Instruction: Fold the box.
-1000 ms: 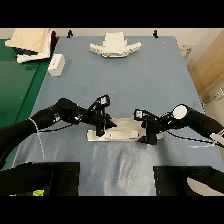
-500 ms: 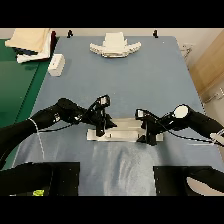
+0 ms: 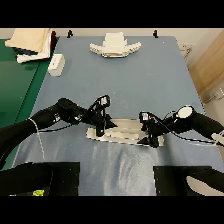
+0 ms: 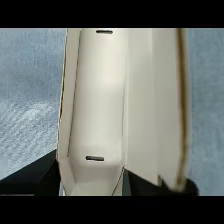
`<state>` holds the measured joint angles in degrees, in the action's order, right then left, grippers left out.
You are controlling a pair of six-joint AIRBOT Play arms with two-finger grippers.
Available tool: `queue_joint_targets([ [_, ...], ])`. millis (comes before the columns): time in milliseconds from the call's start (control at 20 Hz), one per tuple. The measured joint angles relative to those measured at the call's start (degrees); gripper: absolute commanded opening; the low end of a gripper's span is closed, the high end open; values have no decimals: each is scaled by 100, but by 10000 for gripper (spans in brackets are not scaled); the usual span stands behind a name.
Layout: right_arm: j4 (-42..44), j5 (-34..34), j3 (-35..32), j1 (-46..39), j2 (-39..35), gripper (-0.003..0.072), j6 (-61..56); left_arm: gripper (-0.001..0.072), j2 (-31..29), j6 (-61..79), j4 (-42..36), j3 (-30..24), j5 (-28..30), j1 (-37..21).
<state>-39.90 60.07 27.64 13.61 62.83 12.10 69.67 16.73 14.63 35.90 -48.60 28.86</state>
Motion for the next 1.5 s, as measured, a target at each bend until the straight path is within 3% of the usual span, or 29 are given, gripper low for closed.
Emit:
queue_joint_targets([
  [950,22,-328,68,-9,0,515,96,16,0,-11,-9,0,4,0],
  [1000,13,-306,68,-9,0,565,92,16,0,-11,-9,0,2,0],
  [1050,4,-304,70,-9,11,667,79,16,0,-11,-9,0,4,0],
  [1100,-44,-310,70,-9,26,705,50,16,0,-9,-11,0,20,0],
  [1500,-219,-413,13,-9,72,697,-273,16,0,-7,-9,0,7,0],
])
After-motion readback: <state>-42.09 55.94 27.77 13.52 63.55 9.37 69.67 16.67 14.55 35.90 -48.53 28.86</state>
